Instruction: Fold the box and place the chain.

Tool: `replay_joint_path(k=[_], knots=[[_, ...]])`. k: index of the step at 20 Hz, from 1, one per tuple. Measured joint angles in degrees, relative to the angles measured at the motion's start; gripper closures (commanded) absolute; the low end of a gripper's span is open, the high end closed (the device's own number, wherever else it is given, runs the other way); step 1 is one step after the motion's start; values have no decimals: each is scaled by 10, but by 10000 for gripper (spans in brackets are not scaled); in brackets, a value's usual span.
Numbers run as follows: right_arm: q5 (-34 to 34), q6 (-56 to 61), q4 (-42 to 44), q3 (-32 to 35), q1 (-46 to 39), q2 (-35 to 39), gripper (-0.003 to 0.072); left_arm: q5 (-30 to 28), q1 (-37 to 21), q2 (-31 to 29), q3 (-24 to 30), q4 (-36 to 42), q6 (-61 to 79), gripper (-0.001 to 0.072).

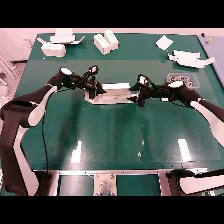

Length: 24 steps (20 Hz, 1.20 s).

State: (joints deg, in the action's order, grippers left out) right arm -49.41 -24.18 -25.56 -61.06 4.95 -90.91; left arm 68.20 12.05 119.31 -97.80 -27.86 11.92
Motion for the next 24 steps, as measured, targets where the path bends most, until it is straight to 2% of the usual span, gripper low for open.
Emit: replay_joint_path(k=[9, 16, 21, 24], knots=[[-61, 50, -62, -79, -4, -50, 144, 4, 0, 0, 0, 0, 0, 686], [-73, 61, -103, -96, -16, -62, 143, 4, 0, 0, 0, 0, 0, 687], [-77, 60, -101, -108, -21, -68, 143, 6, 0, 0, 0, 0, 1, 687], [-109, 70, -100, -127, -22, -84, 143, 6, 0, 0, 0, 0, 1, 687]])
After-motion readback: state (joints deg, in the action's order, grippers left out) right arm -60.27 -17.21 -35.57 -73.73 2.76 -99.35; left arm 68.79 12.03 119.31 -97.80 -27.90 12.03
